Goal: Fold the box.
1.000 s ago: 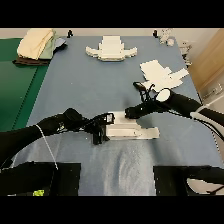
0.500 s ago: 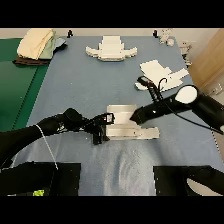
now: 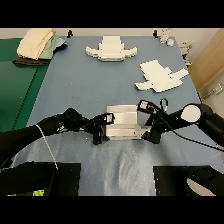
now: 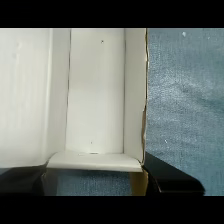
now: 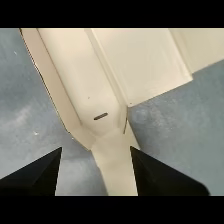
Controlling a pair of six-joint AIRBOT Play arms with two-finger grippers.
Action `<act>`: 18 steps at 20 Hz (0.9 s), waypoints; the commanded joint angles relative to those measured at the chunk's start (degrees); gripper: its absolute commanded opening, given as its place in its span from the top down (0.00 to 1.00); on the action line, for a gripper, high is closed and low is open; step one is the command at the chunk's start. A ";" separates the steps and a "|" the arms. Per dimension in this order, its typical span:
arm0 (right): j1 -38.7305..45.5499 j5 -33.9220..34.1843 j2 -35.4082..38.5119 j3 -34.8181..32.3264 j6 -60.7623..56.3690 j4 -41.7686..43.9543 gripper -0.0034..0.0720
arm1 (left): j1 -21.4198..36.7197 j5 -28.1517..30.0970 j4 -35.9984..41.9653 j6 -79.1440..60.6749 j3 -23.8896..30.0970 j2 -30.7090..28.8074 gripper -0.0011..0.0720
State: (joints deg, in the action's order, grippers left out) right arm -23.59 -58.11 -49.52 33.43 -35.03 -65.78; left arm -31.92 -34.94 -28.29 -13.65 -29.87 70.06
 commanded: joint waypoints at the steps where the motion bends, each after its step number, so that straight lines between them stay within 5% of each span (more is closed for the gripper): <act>1: -0.02 9.31 -0.24 -3.82 14.29 -2.95 0.05 | -0.02 0.00 0.00 0.00 -0.04 0.02 0.36; 8: -0.02 14.64 -3.98 -5.07 27.96 9.25 0.08 | -0.02 0.00 0.00 0.00 -0.07 0.02 0.36; 10: -0.04 14.14 -4.26 -5.07 28.70 10.69 0.48 | -0.02 -0.02 0.00 -0.02 -0.04 0.02 0.36; 12: -0.07 13.68 -4.63 -5.07 29.66 12.61 0.64 | -0.02 0.00 0.00 0.00 -0.07 0.02 0.36; 14: -0.07 13.60 -4.81 -5.07 31.82 15.39 0.75 | -0.02 -0.02 0.00 0.00 -0.07 0.02 0.36; 18: -0.09 13.14 -4.83 -5.07 33.14 18.14 0.75 | -0.02 -0.02 0.00 0.00 -0.04 0.02 0.36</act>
State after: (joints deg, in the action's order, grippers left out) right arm -23.62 -44.53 -54.22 28.36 -3.75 -50.74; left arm -31.92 -34.96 -28.27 -13.65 -29.87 70.06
